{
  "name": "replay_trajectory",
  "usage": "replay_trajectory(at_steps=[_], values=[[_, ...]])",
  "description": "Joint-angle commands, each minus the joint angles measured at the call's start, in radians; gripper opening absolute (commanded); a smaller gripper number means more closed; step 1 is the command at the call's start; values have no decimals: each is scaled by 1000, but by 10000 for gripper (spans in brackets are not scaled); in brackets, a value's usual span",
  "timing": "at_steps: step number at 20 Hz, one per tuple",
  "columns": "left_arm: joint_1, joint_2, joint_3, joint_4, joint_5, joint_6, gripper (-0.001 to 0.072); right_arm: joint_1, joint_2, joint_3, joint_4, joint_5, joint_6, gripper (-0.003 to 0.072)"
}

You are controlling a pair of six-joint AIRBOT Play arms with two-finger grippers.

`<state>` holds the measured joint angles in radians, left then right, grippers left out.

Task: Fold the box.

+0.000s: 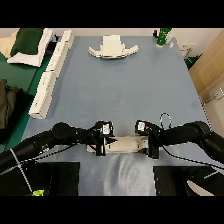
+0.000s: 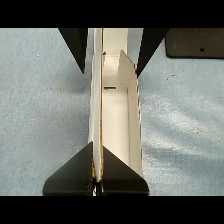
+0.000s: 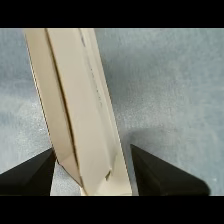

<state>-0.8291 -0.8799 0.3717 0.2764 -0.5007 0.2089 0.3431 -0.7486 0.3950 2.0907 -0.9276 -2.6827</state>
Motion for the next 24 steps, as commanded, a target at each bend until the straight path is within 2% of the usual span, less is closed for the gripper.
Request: replay_trajectory(at_steps=[1,4,10,12,20,21,22,23,24], values=[[0,1,1,0,0,0,15,-6,-39,-12,27,3,-147,711],[0,1,1,0,0,0,15,-6,-83,-21,57,36,-237,711],[0,1,1,0,0,0,15,-6,-158,-24,87,68,-270,711],[0,1,1,0,0,0,15,-7,-167,-24,88,67,-270,649],[0,1,1,0,0,0,16,-7,-166,-51,124,93,-270,649],[0,1,1,0,0,0,15,-7,-166,-53,124,93,-270,625],[0,1,1,0,0,0,15,-7,-166,-53,124,89,-274,550],[0,1,1,0,0,0,15,-7,-166,-53,124,89,-277,514],[0,1,1,0,0,0,15,-7,-166,-53,124,88,-277,515]])
